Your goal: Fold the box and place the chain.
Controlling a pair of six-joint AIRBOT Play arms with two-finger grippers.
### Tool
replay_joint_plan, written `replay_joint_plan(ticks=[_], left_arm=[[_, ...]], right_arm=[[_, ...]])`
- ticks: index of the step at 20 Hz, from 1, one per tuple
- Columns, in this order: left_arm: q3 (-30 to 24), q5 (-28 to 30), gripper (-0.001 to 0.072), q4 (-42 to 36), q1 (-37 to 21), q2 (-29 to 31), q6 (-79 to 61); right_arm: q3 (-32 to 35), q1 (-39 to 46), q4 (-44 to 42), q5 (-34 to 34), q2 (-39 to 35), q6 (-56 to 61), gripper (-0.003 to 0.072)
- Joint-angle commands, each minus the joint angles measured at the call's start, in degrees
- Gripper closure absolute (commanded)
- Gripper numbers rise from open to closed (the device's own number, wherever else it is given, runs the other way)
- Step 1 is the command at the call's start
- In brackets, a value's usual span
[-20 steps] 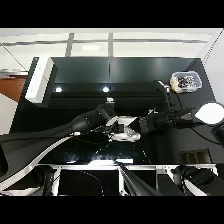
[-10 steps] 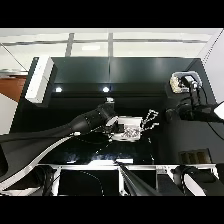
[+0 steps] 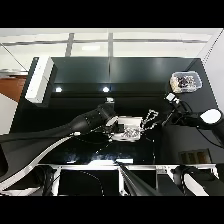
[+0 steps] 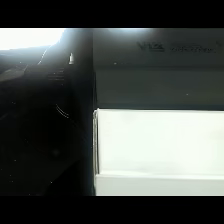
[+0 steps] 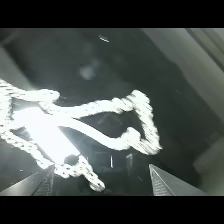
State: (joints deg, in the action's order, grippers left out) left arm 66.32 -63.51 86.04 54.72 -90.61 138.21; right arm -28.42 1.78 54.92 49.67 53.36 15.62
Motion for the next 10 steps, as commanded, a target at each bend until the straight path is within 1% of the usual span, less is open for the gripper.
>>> replay_joint_plan(ticks=[1, 6, 8, 10], left_arm=[[0.0, 0.0, 0.0678, 0.0, 0.0, 0.0, 0.0], [0.0, 0.1, 0.0678, 0.0, 0.0, 0.0, 0.0], [0.0, 0.1, 0.0678, 0.0, 0.0, 0.0, 0.0], [0.0, 0.1, 0.0678, 0.0, 0.0, 0.0, 0.0]], right_arm=[[0.4, -1.1, -6.3, 2.1, 5.0, -13.1, -0.0028], [0.4, -5.9, -5.5, 2.1, 8.4, -19.4, -0.0028], [0.4, -7.0, -1.8, 0.8, 8.9, -20.5, -0.0027], [0.4, -6.9, -1.5, -1.4, 8.9, -20.6, -0.0027]])
